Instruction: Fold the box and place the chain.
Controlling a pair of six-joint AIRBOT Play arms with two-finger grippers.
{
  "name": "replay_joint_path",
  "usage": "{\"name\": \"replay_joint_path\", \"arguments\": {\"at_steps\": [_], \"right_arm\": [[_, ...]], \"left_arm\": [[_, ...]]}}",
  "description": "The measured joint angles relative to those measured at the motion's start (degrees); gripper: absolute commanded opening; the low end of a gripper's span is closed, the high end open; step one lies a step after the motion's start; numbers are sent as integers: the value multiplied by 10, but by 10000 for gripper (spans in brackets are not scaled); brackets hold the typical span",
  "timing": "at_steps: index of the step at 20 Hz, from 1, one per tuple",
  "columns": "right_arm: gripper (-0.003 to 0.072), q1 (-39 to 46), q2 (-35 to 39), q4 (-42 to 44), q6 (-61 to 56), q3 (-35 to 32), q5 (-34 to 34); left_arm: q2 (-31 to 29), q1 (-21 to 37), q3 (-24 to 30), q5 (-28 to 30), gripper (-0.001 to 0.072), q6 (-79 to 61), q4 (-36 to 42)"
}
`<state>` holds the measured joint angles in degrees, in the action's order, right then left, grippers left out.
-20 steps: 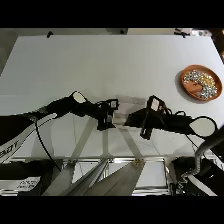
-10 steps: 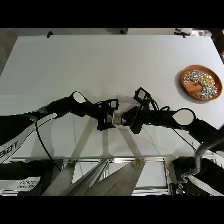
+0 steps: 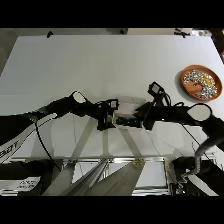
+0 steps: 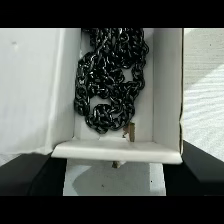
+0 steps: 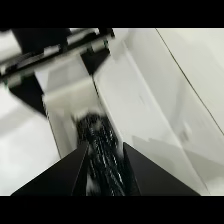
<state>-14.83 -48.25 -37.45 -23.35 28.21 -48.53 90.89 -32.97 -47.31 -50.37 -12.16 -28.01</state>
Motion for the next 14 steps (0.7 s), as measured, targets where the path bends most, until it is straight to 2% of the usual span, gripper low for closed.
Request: {"name": "replay_joint_path", "arguments": {"at_steps": [3, 4, 5, 7, 14], "right_arm": [[241, 77, 27, -80, 27, -2, -90], [255, 94, 30, -100, 40, -4, -106], [309, 108, 30, -117, 55, -6, -112], [340, 120, 18, -138, 86, -11, -118], [336, 89, -76, -139, 178, -15, -79]], "left_arm": [[0, 0, 0, 0, 339, 0, 0], [0, 0, 0, 0, 339, 0, 0], [0, 0, 0, 0, 339, 0, 0], [0, 0, 0, 0, 339, 0, 0], [0, 0, 0, 0, 339, 0, 0]]}}
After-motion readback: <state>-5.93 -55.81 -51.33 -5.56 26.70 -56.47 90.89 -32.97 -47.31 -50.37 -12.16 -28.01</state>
